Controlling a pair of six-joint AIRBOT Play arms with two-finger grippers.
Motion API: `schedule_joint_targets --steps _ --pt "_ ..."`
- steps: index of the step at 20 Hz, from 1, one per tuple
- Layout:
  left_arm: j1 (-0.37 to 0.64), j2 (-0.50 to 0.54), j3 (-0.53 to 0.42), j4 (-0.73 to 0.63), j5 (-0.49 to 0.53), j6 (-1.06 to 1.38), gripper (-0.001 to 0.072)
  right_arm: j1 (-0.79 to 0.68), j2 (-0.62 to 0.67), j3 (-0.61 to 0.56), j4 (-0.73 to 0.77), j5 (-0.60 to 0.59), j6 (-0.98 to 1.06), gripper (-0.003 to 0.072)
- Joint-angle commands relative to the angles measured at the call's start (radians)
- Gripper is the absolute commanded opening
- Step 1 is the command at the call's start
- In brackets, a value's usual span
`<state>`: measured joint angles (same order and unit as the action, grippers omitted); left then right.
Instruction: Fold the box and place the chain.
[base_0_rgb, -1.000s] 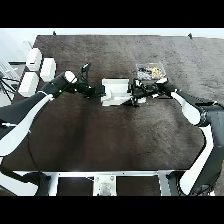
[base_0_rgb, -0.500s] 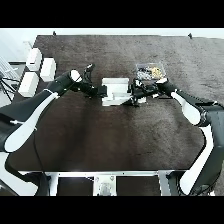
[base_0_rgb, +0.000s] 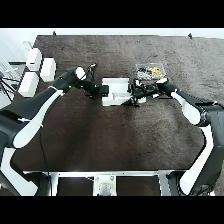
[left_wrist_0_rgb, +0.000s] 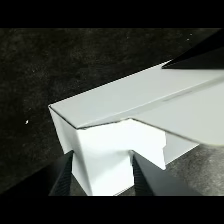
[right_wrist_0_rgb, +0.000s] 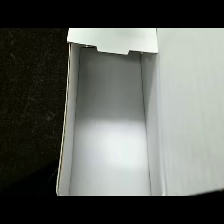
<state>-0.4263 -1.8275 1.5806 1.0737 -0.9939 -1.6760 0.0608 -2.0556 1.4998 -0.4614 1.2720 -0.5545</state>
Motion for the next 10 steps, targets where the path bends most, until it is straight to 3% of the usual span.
schedule_joint_targets --steps 1,10 --pt "-0.002 -0.022 0.050 0.085 -0.060 -0.072 0.0417 0.000 0.000 0.000 0.001 0.001 0.000 0.0495" --pt "-0.005 -0.026 0.080 0.120 -0.091 -0.096 0.0416 0.000 0.000 0.000 0.001 0.001 0.000 0.0495"
